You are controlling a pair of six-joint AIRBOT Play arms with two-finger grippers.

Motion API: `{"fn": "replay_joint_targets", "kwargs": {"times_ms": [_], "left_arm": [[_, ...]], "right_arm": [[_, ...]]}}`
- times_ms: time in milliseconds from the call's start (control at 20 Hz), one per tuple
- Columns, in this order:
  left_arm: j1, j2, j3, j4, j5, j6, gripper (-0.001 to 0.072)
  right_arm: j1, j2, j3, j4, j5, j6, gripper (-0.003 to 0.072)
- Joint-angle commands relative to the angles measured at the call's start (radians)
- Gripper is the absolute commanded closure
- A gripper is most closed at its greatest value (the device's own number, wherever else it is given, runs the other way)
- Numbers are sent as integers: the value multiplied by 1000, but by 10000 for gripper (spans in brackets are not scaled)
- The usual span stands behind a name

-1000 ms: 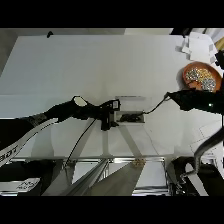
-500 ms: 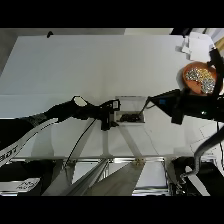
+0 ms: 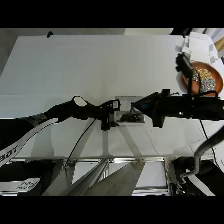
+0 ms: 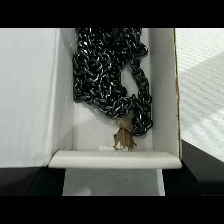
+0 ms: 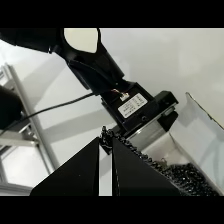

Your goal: Fold the box and place the chain.

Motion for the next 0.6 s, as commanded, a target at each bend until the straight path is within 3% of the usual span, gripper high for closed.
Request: {"fn": "replay_joint_targets", "kwargs": {"times_ms": [0,550], "left_arm": [[0,0,0,0,0,0,388],[0,0,0,0,0,0,388]], "right_arm": [[30,-56,-1,-51,-14,-4,668],[30,-212,-132,-79,-158,-3,668]]}}
